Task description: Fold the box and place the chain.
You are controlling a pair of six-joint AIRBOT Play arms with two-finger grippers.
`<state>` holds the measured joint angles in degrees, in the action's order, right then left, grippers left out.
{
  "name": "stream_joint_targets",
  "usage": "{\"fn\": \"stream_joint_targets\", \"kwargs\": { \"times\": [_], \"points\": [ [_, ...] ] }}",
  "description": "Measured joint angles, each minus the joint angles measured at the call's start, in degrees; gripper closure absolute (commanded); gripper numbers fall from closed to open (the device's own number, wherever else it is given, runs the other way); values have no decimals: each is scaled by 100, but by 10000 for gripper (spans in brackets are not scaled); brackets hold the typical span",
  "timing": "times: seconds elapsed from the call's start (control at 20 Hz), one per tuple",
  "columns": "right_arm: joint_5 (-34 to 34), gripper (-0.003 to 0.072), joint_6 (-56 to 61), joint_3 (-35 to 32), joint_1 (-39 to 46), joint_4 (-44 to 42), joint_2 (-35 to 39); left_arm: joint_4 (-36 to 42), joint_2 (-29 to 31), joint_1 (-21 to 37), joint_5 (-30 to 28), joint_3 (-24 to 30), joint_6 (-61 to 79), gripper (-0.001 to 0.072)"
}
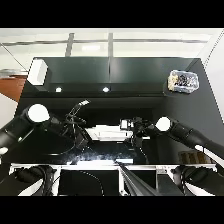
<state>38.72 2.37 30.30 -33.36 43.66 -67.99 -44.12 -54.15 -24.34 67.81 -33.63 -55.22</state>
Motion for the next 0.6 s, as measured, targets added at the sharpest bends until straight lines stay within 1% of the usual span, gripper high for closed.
{"fn": "stream_joint_targets", "kwargs": {
  "times": [0.1,0.25,0.5,0.6],
  "points": [
    [0,352,-2,0,0,-2,0,483,317,-83,-693,426,-13,686],
    [2,352,-2,0,0,-4,0,1056,509,-278,-1790,866,-26,686],
    [2,352,-2,0,0,-9,0,1438,315,-684,-3659,1099,-26,684],
    [4,352,0,0,0,-11,0,1528,173,-824,-4271,1128,-31,684]
  ]
}}
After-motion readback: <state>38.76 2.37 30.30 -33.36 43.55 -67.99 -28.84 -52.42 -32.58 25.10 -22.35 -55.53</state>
